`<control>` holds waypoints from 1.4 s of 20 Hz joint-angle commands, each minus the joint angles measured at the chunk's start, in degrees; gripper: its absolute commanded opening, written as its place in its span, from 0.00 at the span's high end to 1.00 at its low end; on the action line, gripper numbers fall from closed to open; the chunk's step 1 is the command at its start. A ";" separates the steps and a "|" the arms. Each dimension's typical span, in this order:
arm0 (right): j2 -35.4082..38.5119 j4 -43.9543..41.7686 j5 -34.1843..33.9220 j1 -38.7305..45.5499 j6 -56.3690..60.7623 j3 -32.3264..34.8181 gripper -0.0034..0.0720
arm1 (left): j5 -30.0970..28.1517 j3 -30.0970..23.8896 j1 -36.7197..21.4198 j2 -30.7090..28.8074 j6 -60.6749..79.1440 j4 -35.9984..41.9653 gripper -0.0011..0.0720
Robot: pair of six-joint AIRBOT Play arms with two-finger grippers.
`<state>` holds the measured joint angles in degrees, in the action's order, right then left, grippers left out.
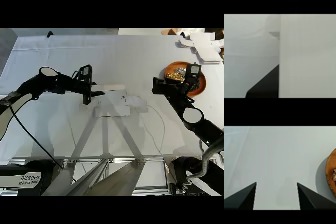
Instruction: Fold the box and place the chain.
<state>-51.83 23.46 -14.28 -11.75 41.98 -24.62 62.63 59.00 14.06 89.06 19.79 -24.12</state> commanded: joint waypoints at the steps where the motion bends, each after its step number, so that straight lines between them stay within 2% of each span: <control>1: 0.04 0.00 0.02 -0.02 0.02 -0.04 0.22 | -0.46 2.40 2.67 2.14 -1.53 -4.13 0.98; 7: 0.04 0.00 0.09 -0.02 0.02 -0.04 0.22 | 2.16 8.28 2.69 6.14 -5.03 -7.93 0.98; 14: 0.04 0.00 0.13 -0.04 0.02 -0.04 0.22 | 1.46 8.39 2.73 10.14 -4.52 -5.77 0.98; 18: 0.04 0.00 0.17 -0.04 0.02 -0.04 0.22 | -0.76 8.39 2.73 10.64 -1.57 -4.98 0.98; 28: 0.04 0.02 1.79 -0.02 0.00 -0.04 0.22 | -0.76 8.39 3.45 13.00 -1.57 -4.59 0.98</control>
<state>-51.83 23.49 -13.06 -11.75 41.98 -24.62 61.93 67.35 17.32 101.65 18.06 -28.75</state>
